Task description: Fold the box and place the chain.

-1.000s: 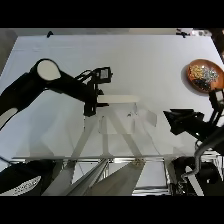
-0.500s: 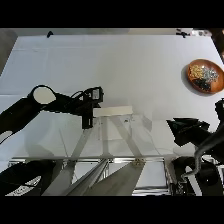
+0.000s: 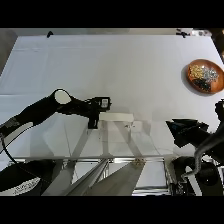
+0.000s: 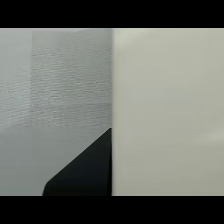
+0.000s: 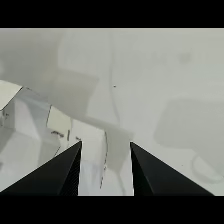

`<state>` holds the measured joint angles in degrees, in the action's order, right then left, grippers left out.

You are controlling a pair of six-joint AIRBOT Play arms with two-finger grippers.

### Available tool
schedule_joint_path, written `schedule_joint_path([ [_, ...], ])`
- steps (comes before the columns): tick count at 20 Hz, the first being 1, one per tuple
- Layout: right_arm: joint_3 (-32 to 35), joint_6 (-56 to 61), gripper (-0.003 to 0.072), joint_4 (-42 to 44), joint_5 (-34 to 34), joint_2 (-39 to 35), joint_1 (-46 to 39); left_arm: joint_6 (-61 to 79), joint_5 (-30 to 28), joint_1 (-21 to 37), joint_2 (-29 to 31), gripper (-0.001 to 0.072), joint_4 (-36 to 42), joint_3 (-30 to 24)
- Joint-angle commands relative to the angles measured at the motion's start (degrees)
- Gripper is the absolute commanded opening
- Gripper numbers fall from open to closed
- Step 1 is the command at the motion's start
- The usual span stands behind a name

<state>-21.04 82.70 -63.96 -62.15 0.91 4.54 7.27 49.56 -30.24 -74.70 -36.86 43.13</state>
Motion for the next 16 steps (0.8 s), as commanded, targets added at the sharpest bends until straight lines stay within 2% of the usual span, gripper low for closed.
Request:
schedule_joint_path([
  [1,-0.02,0.02,0.0339,0.15,-0.02,-0.04,0.04,3.23,-5.86,-0.35,-0.83,0.0007,0.39,-0.02],
  [7,-0.02,0.04,0.0338,0.17,-0.02,-0.04,0.04,2.71,-6.1,-0.33,-3.15,0.0008,1.01,-0.02],
  [11,-0.02,0.04,0.0338,0.17,-0.02,-0.04,0.04,1.36,-8.11,-0.33,-5.01,0.0008,7.74,-0.02],
  [16,-0.02,0.02,0.0338,-0.04,0.0,-0.04,0.02,1.01,-9.14,-0.33,-6.27,0.0009,8.98,-0.02],
])
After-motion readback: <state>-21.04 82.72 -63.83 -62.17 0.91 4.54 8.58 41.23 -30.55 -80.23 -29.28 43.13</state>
